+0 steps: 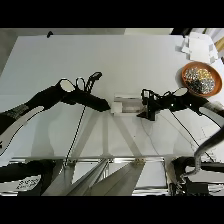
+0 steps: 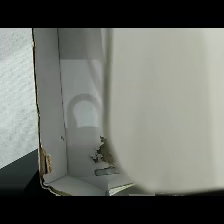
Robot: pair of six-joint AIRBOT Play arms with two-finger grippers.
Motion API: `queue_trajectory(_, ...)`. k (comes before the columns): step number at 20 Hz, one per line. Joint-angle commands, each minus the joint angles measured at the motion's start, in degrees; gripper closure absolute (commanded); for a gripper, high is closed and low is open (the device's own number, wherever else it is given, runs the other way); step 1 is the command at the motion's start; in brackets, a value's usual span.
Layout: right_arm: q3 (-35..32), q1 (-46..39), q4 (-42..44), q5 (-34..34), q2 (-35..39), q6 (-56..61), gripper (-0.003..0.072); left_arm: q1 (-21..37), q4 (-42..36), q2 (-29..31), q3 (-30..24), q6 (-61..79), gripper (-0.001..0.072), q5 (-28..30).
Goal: Fold the box and place the chain.
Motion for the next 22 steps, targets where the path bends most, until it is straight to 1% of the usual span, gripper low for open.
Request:
queue_trajectory(1,-0.02,0.04,0.0,0.02,-0.02,0.02,0.0127,-0.02,-1.16,0.35,0.15,0.2,0.0527,0.2)
queue_trajectory(3,-0.02,0.04,0.0,0.02,-0.02,0.02,0.0127,-0.02,-1.53,0.37,0.5,0.48,0.0476,0.24)
queue_trajectory(5,-0.02,0.04,0.0,0.02,-0.02,0.02,0.0127,-0.2,-3.85,0.37,0.7,2.08,0.0461,0.31)
queue_trajectory(6,-0.02,0.04,0.0,0.02,-0.02,0.02,0.0127,-0.42,-4.87,0.35,0.7,2.69,0.0389,0.46)
queue_trajectory(7,-0.02,0.04,0.0,0.02,-0.02,0.02,0.0127,-0.76,-5.07,0.26,0.7,2.67,0.0362,0.61)
queue_trajectory(10,-0.02,0.04,0.0,0.02,-0.02,0.02,0.0127,-1.68,-4.92,-0.04,0.7,2.6,0.0356,1.49)
queue_trajectory(12,-0.02,0.04,0.0,0.02,-0.02,0.02,0.0127,-2.4,-4.13,-0.26,0.7,1.77,0.0263,3.04)
queue_trajectory(16,-0.02,0.04,0.0,0.02,-0.02,0.02,0.0127,-4.17,0.68,-0.44,1.49,-4.72,0.0254,5.62)
queue_trajectory(18,-0.02,0.04,0.0,0.02,-0.02,0.02,0.0127,-5.25,3.76,-0.46,2.29,-10.14,0.0247,6.69)
queue_trajectory(22,-0.02,0.04,0.0,0.02,-0.02,0.02,0.0127,-7.72,11.02,-0.92,5.18,-21.05,0.0247,6.8)
